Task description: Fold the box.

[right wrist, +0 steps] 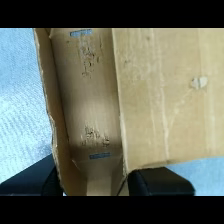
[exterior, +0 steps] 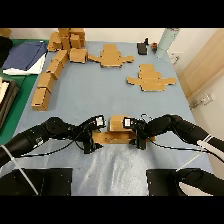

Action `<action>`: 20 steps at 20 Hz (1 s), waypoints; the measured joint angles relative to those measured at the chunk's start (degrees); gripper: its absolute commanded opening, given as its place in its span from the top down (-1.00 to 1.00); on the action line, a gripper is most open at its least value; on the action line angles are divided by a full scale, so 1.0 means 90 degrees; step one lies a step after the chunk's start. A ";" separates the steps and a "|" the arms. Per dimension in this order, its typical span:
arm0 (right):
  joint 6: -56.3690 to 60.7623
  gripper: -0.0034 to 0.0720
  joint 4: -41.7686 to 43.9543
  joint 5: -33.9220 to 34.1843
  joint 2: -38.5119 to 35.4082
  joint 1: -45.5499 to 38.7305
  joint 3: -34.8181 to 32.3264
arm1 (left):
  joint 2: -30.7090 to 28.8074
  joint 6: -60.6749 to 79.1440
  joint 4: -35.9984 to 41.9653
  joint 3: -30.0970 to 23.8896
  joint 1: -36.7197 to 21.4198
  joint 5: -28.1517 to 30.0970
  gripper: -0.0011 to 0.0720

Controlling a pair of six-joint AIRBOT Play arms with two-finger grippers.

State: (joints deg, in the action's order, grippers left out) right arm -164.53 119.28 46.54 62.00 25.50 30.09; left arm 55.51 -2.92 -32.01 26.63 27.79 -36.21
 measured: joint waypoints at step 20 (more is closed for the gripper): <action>0.0002 -0.21 0.0005 0.0002 0.0000 -0.0002 0.0000 | 0.1440 0.1744 0.1297 0.0559 0.0053 0.0206 0.68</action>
